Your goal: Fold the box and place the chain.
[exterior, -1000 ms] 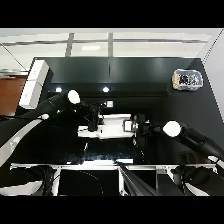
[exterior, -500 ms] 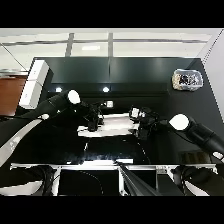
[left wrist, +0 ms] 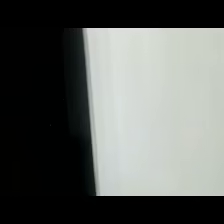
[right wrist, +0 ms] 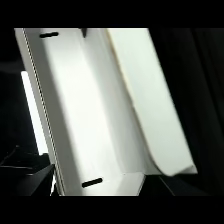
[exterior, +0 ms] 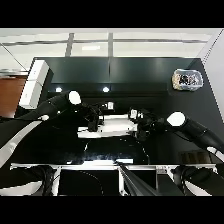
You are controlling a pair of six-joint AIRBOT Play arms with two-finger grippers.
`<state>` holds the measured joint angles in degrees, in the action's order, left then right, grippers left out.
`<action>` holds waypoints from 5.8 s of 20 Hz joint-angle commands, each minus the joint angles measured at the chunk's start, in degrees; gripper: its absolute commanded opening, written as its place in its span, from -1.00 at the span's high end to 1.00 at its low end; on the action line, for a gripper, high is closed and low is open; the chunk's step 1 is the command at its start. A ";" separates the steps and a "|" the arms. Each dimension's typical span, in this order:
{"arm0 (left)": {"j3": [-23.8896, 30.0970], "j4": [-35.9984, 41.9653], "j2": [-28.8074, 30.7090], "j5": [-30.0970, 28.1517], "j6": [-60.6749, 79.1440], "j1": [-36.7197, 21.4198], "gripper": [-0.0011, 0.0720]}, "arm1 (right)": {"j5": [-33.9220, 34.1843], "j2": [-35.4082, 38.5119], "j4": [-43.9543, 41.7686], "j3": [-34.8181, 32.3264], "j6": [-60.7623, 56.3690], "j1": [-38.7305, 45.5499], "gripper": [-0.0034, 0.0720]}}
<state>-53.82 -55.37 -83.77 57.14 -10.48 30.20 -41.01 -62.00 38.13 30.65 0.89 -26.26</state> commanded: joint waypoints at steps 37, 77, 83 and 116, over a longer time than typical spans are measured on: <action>-0.07 -1.07 1.55 0.59 -4.85 0.09 -0.36 | 0.28 -8.20 -4.04 -1.90 12.94 0.04 -0.37; 19.08 20.96 12.92 -29.88 -20.98 4.48 0.87 | -0.52 -8.22 -3.63 -1.90 13.16 0.02 -0.36; 16.90 9.38 26.75 -26.12 -21.18 -4.83 -0.63 | -0.55 -8.22 -3.63 -1.90 13.14 0.02 -0.36; 20.72 13.77 16.13 -6.78 15.17 -5.79 0.02 | -0.57 -8.22 -3.65 -1.90 13.11 0.02 -0.36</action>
<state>-32.84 -41.15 -67.51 49.47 4.62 23.86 -41.56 -70.17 34.50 28.80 14.00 -26.22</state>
